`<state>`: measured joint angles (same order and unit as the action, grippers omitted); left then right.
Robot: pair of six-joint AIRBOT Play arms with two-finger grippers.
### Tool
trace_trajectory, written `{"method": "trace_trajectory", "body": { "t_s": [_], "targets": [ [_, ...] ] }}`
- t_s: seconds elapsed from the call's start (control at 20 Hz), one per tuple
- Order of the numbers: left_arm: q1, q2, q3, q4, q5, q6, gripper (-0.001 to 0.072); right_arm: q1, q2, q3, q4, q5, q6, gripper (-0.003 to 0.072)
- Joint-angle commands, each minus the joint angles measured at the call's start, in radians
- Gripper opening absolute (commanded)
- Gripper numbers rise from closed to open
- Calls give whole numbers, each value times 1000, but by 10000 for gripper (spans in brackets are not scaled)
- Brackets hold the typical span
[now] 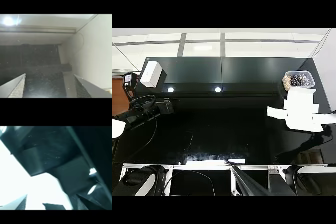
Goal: Fold the box and place the chain.
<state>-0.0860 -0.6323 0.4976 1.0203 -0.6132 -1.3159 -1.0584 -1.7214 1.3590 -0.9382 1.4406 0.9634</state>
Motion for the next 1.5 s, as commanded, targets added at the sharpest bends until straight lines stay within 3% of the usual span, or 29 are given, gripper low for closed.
{"method": "trace_trajectory", "body": {
  "t_s": [0.0, 0.15, 0.2, 0.25, 0.45, 0.75, 0.95, 1.05, 1.15, 1.35, 1.45],
  "targets": [
    [0, -8, 0, -17, -1, 0, 693, 46, -79, 34, 38, 56, -71, 720],
    [0, -8, 0, -19, -1, 0, 693, 84, -85, 37, -57, 60, -71, 389],
    [0, -8, 0, -19, -1, 0, 693, 89, -85, 37, -66, 65, -74, 121],
    [0, -8, 0, -19, -1, 0, 693, 92, -84, 37, -57, 85, -85, 60],
    [0, -8, 0, -19, -1, 0, 693, 95, -61, 15, 77, 217, -93, 16],
    [-1, -9, 0, -39, -34, 0, 693, 204, 147, -271, 270, 197, -119, 16],
    [-46, -36, 0, -40, -105, 4, 693, 389, 378, -517, 362, -34, -116, 17],
    [-105, -67, 0, -47, -75, 3, 693, 530, 506, -654, 479, -177, -122, 17],
    [-154, -114, 0, -72, -45, 0, 693, 685, 623, -756, 499, -322, -123, 17],
    [-161, -248, 5, -204, -19, 0, 693, 934, 829, -901, 474, -488, -130, 17],
    [-134, -330, 25, -361, -53, 64, 693, 1041, 924, -956, 473, -568, -160, 16]
  ]
}}
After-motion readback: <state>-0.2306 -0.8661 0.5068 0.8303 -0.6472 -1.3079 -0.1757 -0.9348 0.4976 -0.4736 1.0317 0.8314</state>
